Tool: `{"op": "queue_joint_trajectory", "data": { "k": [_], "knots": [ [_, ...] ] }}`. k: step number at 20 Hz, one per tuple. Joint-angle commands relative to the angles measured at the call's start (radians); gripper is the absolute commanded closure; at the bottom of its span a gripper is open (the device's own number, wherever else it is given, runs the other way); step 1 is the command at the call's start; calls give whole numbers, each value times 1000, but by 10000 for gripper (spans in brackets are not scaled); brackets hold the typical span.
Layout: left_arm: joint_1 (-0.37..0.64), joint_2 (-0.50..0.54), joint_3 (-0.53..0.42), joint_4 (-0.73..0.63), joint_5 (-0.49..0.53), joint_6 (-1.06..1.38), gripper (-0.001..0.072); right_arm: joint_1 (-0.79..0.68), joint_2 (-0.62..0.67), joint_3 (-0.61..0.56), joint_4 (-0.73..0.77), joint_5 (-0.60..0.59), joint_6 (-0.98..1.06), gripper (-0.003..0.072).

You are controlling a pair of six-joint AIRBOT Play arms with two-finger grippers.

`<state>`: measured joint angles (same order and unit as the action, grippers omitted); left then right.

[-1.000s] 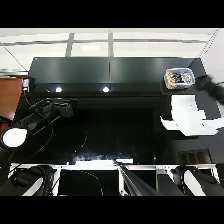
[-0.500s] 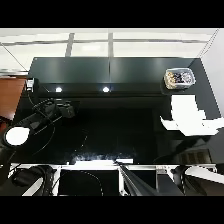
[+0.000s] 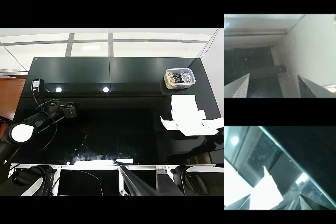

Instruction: Fold the box and place the chain.

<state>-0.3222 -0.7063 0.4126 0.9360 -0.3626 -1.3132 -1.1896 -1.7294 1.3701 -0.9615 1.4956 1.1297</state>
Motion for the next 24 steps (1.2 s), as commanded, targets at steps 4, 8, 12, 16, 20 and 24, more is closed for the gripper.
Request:
{"op": "queue_joint_trajectory", "data": {
  "k": [4, 8, 12, 16, 20, 24],
  "knots": [
    [0, -26, 1, -37, 63, -1, -1, 72, -132, 106, 52, 90, -69, -34],
    [0, -27, 1, -37, 77, -1, -1, 93, -132, 121, 34, 137, -73, 288],
    [0, -27, 1, -37, 108, -1, -1, 117, -118, 117, 2, 201, -89, 673],
    [0, -27, 1, -37, 116, 0, -1, 189, -59, 91, 6, 167, -91, 675],
    [0, -27, 1, -36, 116, 0, 0, 278, 35, -13, 185, 119, -154, 674],
    [0, -27, 1, -36, 120, 0, 1, 398, 159, -110, 303, 89, -155, 674]
  ]
}}
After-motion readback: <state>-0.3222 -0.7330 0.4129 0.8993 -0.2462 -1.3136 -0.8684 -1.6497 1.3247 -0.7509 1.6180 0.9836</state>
